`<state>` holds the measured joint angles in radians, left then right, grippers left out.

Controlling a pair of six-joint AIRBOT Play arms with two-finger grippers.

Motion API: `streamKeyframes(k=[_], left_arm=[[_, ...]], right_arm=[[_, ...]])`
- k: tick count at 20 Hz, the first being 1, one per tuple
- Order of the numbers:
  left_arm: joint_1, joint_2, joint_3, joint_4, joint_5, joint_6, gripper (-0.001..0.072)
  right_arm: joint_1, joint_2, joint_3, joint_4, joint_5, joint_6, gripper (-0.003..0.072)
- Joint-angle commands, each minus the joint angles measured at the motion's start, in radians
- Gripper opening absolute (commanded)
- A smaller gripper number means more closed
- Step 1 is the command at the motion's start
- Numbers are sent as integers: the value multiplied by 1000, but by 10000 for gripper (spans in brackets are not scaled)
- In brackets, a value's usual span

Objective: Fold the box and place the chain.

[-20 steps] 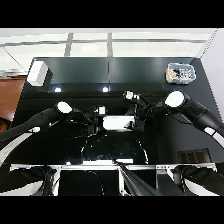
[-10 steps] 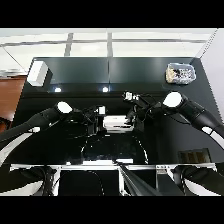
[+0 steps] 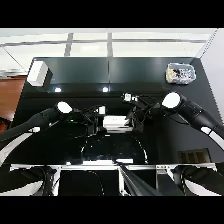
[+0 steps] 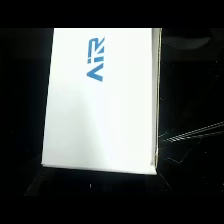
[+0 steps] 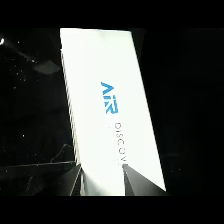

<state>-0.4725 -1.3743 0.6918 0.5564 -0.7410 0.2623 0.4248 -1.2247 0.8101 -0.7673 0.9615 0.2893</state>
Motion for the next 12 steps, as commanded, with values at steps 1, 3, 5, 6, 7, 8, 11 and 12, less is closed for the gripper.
streamKeyframes(k=[1, 3, 5, 6, 7, 8, 11, 12], left_arm=[[0, 0, 0, 0, 0, 0, 356], [0, 0, 0, 0, 0, 0, 357], [0, 0, 0, 0, 0, 0, 356], [0, 0, 0, 0, 0, 0, 357], [0, 0, 0, 0, 0, 0, 357], [0, 0, 0, 0, 0, 0, 356], [0, 0, 0, 0, 0, 0, 357], [0, 0, 0, 0, 0, 0, 356]], right_arm=[[4, 0, -3, -20, -2, 13, 316], [5, 0, -3, -20, 0, 16, 316], [5, 0, -13, -20, -1, 18, 316], [5, 0, -21, -20, -1, 18, 316], [4, 0, -27, -21, -1, 18, 317], [4, 0, -31, -23, -1, 18, 316], [3, 0, -31, -23, -5, 18, 315], [3, 3, -31, -23, -4, 18, 315]])
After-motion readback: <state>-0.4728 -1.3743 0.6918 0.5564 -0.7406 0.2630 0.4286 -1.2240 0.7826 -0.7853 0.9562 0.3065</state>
